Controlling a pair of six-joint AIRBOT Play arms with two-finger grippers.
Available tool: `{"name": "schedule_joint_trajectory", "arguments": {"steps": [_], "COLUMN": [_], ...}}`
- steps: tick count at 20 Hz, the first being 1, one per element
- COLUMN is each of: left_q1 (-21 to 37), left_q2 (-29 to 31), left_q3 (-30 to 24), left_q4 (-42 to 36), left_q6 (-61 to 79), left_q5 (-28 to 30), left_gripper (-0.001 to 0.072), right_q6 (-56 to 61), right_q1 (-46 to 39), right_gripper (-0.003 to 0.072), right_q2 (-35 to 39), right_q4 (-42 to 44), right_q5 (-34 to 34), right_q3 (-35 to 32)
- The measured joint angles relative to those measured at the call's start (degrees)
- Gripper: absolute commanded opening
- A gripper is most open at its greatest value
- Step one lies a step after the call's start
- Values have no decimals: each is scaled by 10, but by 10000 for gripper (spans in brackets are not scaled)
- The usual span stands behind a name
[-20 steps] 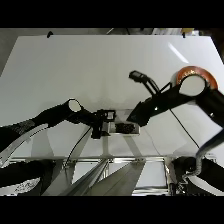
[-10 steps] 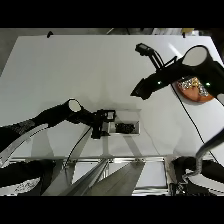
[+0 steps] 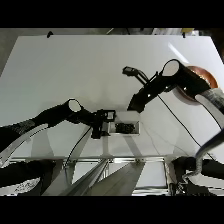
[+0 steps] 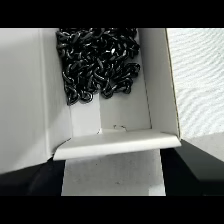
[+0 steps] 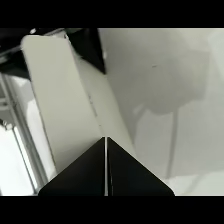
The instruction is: Fold the box and place the chain.
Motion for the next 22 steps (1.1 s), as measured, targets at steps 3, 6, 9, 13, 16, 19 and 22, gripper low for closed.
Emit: {"name": "schedule_joint_trajectory", "arguments": {"steps": [3, 6, 9, 13, 16, 19, 22], "left_q1": [0, 0, 0, 0, 0, 0, 0], "left_q2": [0, 0, 0, 0, 0, 0, 0], "left_q3": [0, 0, 0, 0, 0, 0, 0], "left_q4": [0, 0, 0, 0, 0, 0, 0], "left_q6": [0, 0, 0, 0, 0, 0, 0], "left_q5": [0, 0, 0, 0, 0, 0, 0], "left_gripper": [315, 315, 315, 315, 315, 315, 315], "right_q6": [-39, -80, -102, -109, -109, -108, -108], "right_q1": [27, 55, 85, 123, 135, 139, 141], "right_gripper": [17, 165, 194, 300, 300, 299, 298], "right_q2": [21, 61, 97, 116, 121, 122, 123], "right_q4": [2, 2, -12, -48, -71, -88, -97], "right_q5": [-13, -38, -64, -89, -106, -114, -120], "right_q3": [-35, -63, -78, -85, -87, -88, -91]}}
